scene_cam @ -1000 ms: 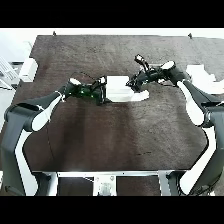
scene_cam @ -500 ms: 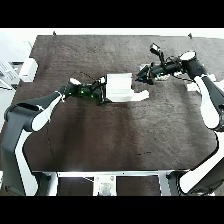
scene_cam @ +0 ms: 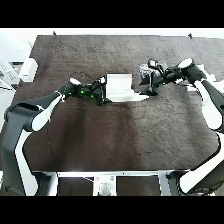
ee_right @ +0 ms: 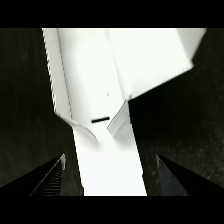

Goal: Fold the box and place the chain.

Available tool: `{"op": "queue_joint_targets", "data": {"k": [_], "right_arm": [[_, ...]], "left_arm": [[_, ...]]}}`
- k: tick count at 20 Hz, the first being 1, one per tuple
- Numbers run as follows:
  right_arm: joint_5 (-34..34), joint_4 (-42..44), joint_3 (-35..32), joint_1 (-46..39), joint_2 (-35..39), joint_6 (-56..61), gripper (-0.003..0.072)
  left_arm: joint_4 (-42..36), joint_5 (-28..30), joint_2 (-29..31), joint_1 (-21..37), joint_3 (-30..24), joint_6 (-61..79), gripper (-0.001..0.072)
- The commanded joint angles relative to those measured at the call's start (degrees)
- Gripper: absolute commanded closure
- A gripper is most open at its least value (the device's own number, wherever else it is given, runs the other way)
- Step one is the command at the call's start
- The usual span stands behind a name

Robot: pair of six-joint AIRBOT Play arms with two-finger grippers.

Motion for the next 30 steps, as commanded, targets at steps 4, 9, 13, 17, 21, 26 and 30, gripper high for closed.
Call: {"op": "queue_joint_targets", "data": {"k": [4, 9, 13, 17, 21, 26, 30], "right_arm": [[-8.02, -0.94, -5.29, 2.25, 0.04, -6.08, 0.0024], [-10.45, -0.74, -5.31, 5.38, -0.02, -6.05, 0.0163], [-10.49, 0.57, -5.49, 6.08, -0.02, -6.03, 0.0290], [-10.27, 2.67, -5.49, 7.02, -0.13, -5.75, 0.0472], [-9.14, 4.68, -6.29, 8.37, -0.59, -5.44, 0.0471], [-12.72, 7.26, -7.91, 8.59, -0.79, -5.77, 0.0319], [-14.01, 7.17, -8.04, 8.26, -0.79, -6.19, 0.0063]], "left_arm": [[0.00, 0.07, -0.02, 0.04, 0.02, 0.02, 0.0243], [0.00, 0.07, -0.02, 0.04, 0.02, 0.02, 0.0243], [-0.02, 0.07, -0.02, 0.04, 0.02, 0.02, 0.0243], [-0.02, 0.07, 0.00, 0.04, 0.02, 0.02, 0.0243], [-0.02, 0.07, 0.00, 0.04, 0.02, 0.02, 0.0243], [-0.02, 0.07, 0.00, 0.04, 0.02, 0.02, 0.0243], [-0.02, 0.07, 0.00, 0.04, 0.02, 0.02, 0.0243]]}}
